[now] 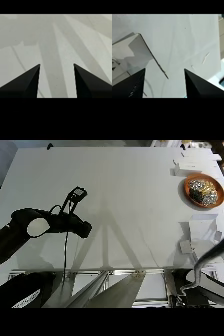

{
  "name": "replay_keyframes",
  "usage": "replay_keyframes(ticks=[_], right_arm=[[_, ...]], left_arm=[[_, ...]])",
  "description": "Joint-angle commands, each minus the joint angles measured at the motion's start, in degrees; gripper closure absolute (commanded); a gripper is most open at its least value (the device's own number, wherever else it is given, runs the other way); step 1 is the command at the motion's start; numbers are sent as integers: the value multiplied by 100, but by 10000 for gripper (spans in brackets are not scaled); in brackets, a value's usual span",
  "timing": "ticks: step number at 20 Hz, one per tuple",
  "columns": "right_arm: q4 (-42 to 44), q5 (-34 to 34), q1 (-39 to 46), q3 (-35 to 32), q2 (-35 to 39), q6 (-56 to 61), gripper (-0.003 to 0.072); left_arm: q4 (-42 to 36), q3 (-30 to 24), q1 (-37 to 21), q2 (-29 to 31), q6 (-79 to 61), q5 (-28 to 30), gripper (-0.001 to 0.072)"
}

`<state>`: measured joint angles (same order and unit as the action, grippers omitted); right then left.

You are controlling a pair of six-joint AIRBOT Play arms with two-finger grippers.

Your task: Fold the box and place the chain.

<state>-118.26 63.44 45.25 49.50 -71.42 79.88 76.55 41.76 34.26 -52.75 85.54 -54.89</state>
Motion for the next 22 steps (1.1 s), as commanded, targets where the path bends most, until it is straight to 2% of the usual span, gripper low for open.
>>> replay_keyframes(ticks=[1,4,6,16,18,22], right_arm=[[-13,-398,52,2,-334,-87,332],[420,-404,50,2,-529,-107,441],[525,-234,-63,2,-525,-487,662],[3679,481,-2570,-90,846,-1980,669],[4371,402,-2970,-415,1257,-2046,669],[5346,-109,-3635,-1565,2275,-2190,669]], left_arm=[[2,2,4,4,0,2,265],[0,2,4,4,0,2,265],[2,2,4,4,0,2,265],[0,2,4,4,0,0,265],[2,2,4,4,0,9,265],[133,2,-111,4,-2,256,265]])
